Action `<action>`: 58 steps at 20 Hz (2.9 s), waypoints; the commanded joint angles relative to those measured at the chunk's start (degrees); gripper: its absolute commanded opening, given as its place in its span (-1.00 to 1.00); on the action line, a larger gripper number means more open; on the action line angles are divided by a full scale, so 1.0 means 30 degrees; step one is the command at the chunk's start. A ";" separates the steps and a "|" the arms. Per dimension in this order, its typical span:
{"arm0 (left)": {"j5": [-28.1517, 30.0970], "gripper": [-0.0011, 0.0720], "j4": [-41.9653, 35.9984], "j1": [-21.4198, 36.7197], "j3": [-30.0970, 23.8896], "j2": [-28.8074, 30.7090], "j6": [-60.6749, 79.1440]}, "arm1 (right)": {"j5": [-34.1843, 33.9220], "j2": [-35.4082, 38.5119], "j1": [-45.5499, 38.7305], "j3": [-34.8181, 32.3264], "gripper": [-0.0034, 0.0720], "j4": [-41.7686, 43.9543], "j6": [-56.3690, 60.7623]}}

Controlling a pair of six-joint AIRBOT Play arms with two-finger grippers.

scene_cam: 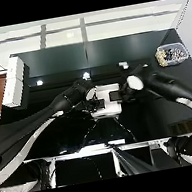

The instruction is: Fold the box and place the chain.

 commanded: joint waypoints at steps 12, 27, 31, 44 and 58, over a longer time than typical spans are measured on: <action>0.0175 -0.89 0.0007 0.0015 0.0015 0.0007 0.0015 | -0.8553 0.4677 -1.2837 -0.5632 1.00 -1.0797 -0.0459; -0.0568 -0.89 -0.0036 0.0015 0.0015 0.0007 0.0007 | -0.0342 -1.2072 -1.8192 1.4433 0.72 -0.3694 -0.7133; -0.0605 -0.89 -0.0146 0.0015 0.0015 0.0007 0.0015 | -0.0379 -1.3194 -1.8236 1.4761 0.72 -0.3825 -0.7541; -0.0903 -0.89 -0.0146 0.0015 0.0015 0.0007 0.0007 | 0.1100 -1.3806 -1.8236 1.4761 0.20 -0.5064 -0.8881; -0.0882 -0.89 -0.0146 0.0015 0.0015 0.0007 0.0007 | 0.1479 -1.0630 -1.8236 1.4783 -0.87 -0.5173 -0.9675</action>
